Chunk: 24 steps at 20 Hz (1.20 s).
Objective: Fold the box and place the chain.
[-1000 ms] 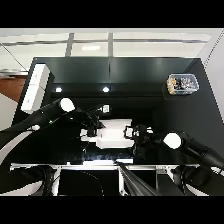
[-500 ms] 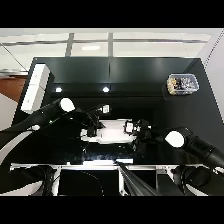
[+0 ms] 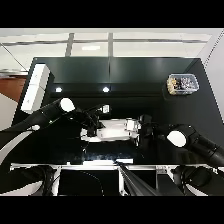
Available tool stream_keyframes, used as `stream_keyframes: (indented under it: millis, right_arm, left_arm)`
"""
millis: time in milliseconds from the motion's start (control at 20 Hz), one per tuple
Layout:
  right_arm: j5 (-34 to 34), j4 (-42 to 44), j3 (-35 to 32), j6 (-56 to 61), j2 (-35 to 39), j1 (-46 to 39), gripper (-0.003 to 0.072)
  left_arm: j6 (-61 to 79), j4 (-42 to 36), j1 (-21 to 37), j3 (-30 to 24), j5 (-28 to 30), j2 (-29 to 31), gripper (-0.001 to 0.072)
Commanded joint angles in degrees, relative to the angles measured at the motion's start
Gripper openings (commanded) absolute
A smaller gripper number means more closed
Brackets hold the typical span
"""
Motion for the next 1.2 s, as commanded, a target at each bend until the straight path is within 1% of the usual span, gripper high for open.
stream_keyframes:
  millis: [0, 150, 300, 450, 550, 600, 700, 800, 950, 1150]
  right_arm:
    - [-1.6, 5.31, 0.09, -0.81, 0.02, -3.28, 0.0703]
    - [3.39, 13.03, 0.07, -11.06, -1.01, -5.49, 0.0704]
    - [3.13, 20.5, 0.07, -21.05, -3.78, -5.84, 0.0704]
    - [1.46, 21.42, 0.07, -23.61, -6.21, -5.92, 0.0704]
    - [1.14, 23.45, 0.07, -24.02, -6.47, -7.67, 0.0704]
    - [1.51, 24.5, 0.07, -24.04, -6.47, -8.83, 0.0704]
    - [5.46, 27.04, 0.07, -26.16, -6.49, -10.45, 0.0703]
    - [7.82, 28.94, 0.04, -27.65, -6.69, -10.05, 0.0703]
    - [7.78, 29.57, 0.04, -27.91, -8.09, -8.37, 0.0704]
    - [7.78, 28.89, -0.24, -30.36, -11.39, -8.2, 0.0703]
  left_arm:
    - [0.02, 0.0, -0.02, -0.02, 0.02, 0.02, 0.0031]
    - [0.02, 0.0, -0.02, -0.02, -0.02, 0.17, 0.0031]
    - [0.02, 0.0, -0.02, -0.02, 0.0, 0.17, 0.0031]
    - [0.02, -0.02, -0.02, -0.02, -0.04, 0.2, 0.0031]
    - [0.02, 0.0, -0.02, -0.02, -0.04, 0.2, 0.0031]
    - [0.02, 0.0, -0.02, -0.02, -0.04, 0.2, 0.0031]
    - [0.02, 0.0, -0.02, -0.02, -0.04, 0.2, 0.0031]
    - [0.02, -0.02, -0.02, -0.02, -0.04, 0.2, 0.0031]
    - [0.02, 0.0, -0.02, -0.02, -0.04, 0.2, 0.0031]
    - [0.02, -0.02, -0.02, -0.02, 0.02, 0.2, 0.0031]
